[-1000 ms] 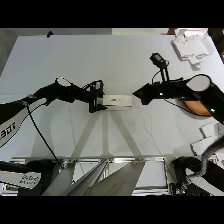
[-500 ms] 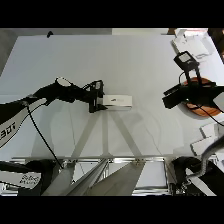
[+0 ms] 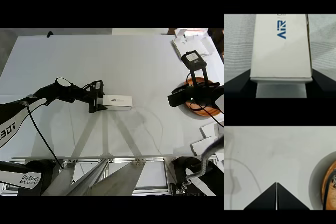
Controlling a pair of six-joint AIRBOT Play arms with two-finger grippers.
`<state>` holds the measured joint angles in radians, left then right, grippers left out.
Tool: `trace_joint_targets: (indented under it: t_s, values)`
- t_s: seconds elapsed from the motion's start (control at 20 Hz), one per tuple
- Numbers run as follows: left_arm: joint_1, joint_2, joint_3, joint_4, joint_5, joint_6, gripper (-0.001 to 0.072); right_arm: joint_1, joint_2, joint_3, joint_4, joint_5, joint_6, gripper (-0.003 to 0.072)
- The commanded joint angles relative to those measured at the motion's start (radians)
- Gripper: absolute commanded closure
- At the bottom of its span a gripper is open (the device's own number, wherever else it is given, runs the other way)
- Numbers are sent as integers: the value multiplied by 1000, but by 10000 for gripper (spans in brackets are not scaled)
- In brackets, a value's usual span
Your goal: Fold the box and place the chain.
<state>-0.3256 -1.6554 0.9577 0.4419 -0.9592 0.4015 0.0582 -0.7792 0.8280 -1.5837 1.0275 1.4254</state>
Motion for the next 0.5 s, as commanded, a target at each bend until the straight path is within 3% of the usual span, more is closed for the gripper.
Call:
trace_joint_targets:
  t_s: [0.0,0.05,0.25,0.45]
  values:
    - [0,0,0,-1,-7,-1,513,0,1,1,-9,2,7,677]
    - [0,0,0,0,-5,0,698,0,1,1,-9,2,7,677]
    - [-2,42,0,1,-24,-71,704,0,1,1,-9,2,7,677]
    - [-3,207,0,48,35,-122,705,0,1,1,-9,2,7,677]
